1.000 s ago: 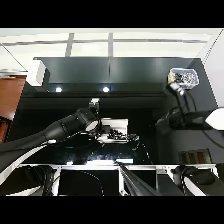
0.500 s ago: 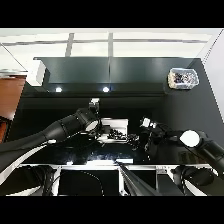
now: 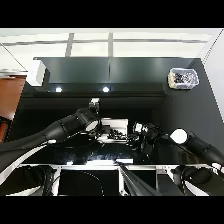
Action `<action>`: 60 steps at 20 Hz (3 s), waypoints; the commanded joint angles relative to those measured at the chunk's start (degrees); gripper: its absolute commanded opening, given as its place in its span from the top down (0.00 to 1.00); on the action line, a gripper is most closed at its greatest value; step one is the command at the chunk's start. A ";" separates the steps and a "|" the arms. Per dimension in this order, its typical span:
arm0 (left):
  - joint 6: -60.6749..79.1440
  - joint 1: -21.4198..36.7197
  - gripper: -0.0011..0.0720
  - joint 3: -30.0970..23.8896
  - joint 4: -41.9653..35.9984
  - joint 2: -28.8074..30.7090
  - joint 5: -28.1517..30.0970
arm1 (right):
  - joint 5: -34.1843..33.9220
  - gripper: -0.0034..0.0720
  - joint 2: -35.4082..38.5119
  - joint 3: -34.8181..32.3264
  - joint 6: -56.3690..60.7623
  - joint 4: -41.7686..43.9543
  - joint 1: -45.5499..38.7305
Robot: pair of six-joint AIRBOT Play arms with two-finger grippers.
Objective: Fold the box and place the chain.
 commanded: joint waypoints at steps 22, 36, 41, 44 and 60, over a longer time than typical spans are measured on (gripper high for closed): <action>0.00 0.00 0.95 0.02 0.00 -0.02 0.48 | 25.79 0.90 4.90 30.67 40.76 15.63 -3.54; -1.51 0.00 0.94 0.66 0.07 0.02 -1.25 | 32.37 0.15 5.57 30.91 46.14 1.97 -17.44; 3.37 0.00 0.02 3.78 0.22 1.84 -4.70 | 36.37 0.15 6.84 30.88 46.10 0.66 -25.62; 13.27 0.15 0.02 3.91 1.44 7.21 -9.11 | 35.47 0.15 6.84 30.88 46.10 -0.17 -25.79; 135.45 36.13 0.01 -26.16 -45.68 23.12 3.96 | 35.45 0.14 6.84 30.82 42.45 -5.77 -23.78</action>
